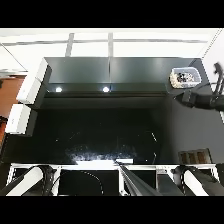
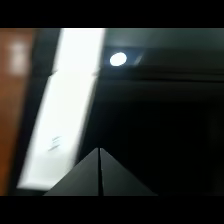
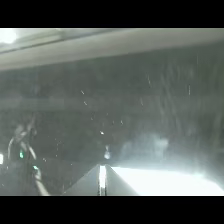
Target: Fold the box and place the chain.
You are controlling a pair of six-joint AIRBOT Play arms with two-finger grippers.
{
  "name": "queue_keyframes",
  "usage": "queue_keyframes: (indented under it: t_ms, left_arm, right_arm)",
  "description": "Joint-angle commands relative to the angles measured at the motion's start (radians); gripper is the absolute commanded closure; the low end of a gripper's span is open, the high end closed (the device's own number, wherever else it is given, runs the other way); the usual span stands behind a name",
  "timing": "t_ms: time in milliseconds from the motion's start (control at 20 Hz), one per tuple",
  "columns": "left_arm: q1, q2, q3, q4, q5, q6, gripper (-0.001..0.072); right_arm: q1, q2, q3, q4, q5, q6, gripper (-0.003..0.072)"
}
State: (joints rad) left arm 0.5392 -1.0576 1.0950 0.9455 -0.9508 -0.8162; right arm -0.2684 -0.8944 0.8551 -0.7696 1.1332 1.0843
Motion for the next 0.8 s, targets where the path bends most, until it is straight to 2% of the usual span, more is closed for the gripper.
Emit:
queue_keyframes:
  t_ms: [0, 100, 150, 250, 350, 600, 750]
  left_arm:
    - [-0.307, 0.034, 0.065, -0.037, -0.085, -0.154, 0.0684]
    - [-0.522, 0.066, 0.016, 0.077, -0.036, -0.3, 0.0684]
    - [-0.613, 0.09, -0.05, 0.155, 0.028, -0.344, 0.0684]
    - [-0.697, 0.133, -0.204, 0.217, 0.146, -0.496, 0.0683]
    - [-0.71, 0.163, -0.286, 0.206, 0.199, -0.499, 0.0681]
    - [-0.637, 0.229, -0.282, 0.206, 0.199, -0.497, 0.068]
    - [-0.621, 0.224, -0.283, 0.206, 0.19, -0.497, 0.068]
  right_arm:
    - [0.089, 0.004, 0.213, -0.288, 0.149, 0.068, 0.0641]
    - [0.115, 0.052, 0.202, -0.434, 0.138, 0.17, 0.0641]
    - [0.115, 0.093, 0.141, -0.433, 0.085, 0.171, 0.0641]
    - [0.114, 0.164, -0.031, -0.434, -0.06, 0.195, 0.0641]
    - [0.114, 0.177, -0.106, -0.447, -0.084, 0.203, 0.0642]
    - [0.114, 0.176, -0.112, -0.443, -0.084, 0.203, 0.0642]
    - [0.114, 0.176, -0.112, -0.443, -0.084, 0.203, 0.0643]
